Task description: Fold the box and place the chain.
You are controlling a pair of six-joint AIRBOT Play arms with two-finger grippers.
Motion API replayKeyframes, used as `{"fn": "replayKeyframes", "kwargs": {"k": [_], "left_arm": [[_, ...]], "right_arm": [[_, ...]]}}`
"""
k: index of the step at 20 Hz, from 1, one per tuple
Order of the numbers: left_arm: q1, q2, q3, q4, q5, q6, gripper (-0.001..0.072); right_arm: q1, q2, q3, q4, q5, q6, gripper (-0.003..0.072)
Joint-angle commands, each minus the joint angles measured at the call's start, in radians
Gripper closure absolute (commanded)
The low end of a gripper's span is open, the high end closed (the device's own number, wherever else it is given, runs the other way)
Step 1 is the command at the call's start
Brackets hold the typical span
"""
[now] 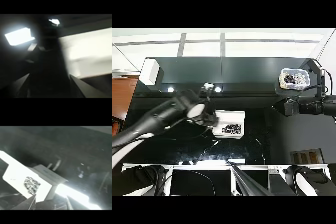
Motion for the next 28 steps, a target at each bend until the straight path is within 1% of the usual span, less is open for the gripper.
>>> {"fn": "replayKeyframes", "kwargs": {"k": [1,2,3,5,6,7,8,9,10,11,12,14,15,17,18,19,20,22,25,26,27,28], "left_arm": [[0.104,0.183,-0.1,0.144,-0.11,0.129,0.0146],[0.169,0.238,-0.151,0.134,-0.077,0.134,0.0146],[0.249,0.292,-0.208,0.102,-0.018,0.134,0.0146],[0.435,0.361,-0.326,0.0,0.135,0.098,0.0145],[0.541,0.372,-0.387,-0.112,0.225,0.117,0.0145],[0.631,0.372,-0.439,-0.261,0.314,0.223,0.0145],[0.71,0.365,-0.488,-0.49,0.398,0.473,0.0146],[0.765,0.353,-0.515,-0.745,0.406,0.808,0.0146],[0.8,0.335,-0.525,-0.967,0.342,1.168,0.0146],[0.806,0.319,-0.525,-1.075,0.269,1.421,0.0145],[0.792,0.303,-0.525,-1.092,0.241,1.572,0.0144],[0.755,0.277,-0.525,-1.05,0.271,1.648,0.0144],[0.741,0.265,-0.525,-1.039,0.302,1.667,0.0145],[0.71,0.251,-0.525,-1.034,0.414,1.765,0.0147],[0.693,0.245,-0.526,-1.034,0.44,1.74,0.0143],[0.668,0.238,-0.526,-1.027,0.441,1.786,0.0044],[0.642,0.23,-0.525,-1.011,0.449,1.857,-0.0009],[0.584,0.198,-0.525,-1.008,0.449,2.008,-0.001],[0.489,0.153,-0.525,-1.009,0.396,2.272,-0.0009],[0.46,0.137,-0.525,-0.965,0.403,2.316,-0.0009],[0.435,0.112,-0.521,-0.887,0.418,2.313,-0.0009],[0.428,0.086,-0.515,-0.852,0.424,2.269,-0.0007]], "right_arm": [[-0.008,0.001,0.0,-0.078,-0.014,0.0,0.0245],[-0.007,0.001,0.0,-0.081,-0.023,0.0,0.0245],[-0.007,0.001,0.0,-0.08,-0.032,0.0,0.0245],[-0.007,0.001,0.0,-0.078,-0.047,0.0,0.0245],[-0.007,0.001,0.0,-0.078,-0.05,0.0,0.0245],[-0.007,0.001,0.0,-0.078,-0.055,0.0,0.0245],[-0.007,0.001,0.0,-0.078,-0.059,0.0,0.0244],[-0.007,0.001,0.0,-0.078,-0.06,0.0,0.0245],[-0.007,0.0,0.0,-0.078,-0.06,0.0,0.0245],[-0.007,0.001,0.0,-0.078,-0.06,0.0,0.0245],[-0.007,0.001,0.0,-0.078,-0.06,0.0,0.0244],[-0.007,0.001,0.0,-0.078,-0.06,0.001,0.0245],[-0.007,0.001,0.0,-0.078,-0.059,0.001,0.0244],[-0.007,0.001,0.0,-0.078,-0.06,0.0,0.0244],[-0.007,0.001,0.0,-0.079,-0.061,0.0,0.0245],[-0.007,0.001,0.0,-0.079,-0.065,0.0,0.0245],[-0.007,0.001,0.0,-0.082,-0.071,0.0,0.0245],[-0.007,0.001,0.0,-0.085,-0.08,0.001,0.0245],[-0.007,0.001,0.0,-0.085,-0.081,0.001,0.0245],[-0.007,0.0,0.0,-0.086,-0.082,0.0,0.0245],[-0.007,0.0,0.0,-0.086,-0.084,0.0,0.0245],[-0.007,0.001,0.0,-0.086,-0.089,0.0,0.0245]]}}
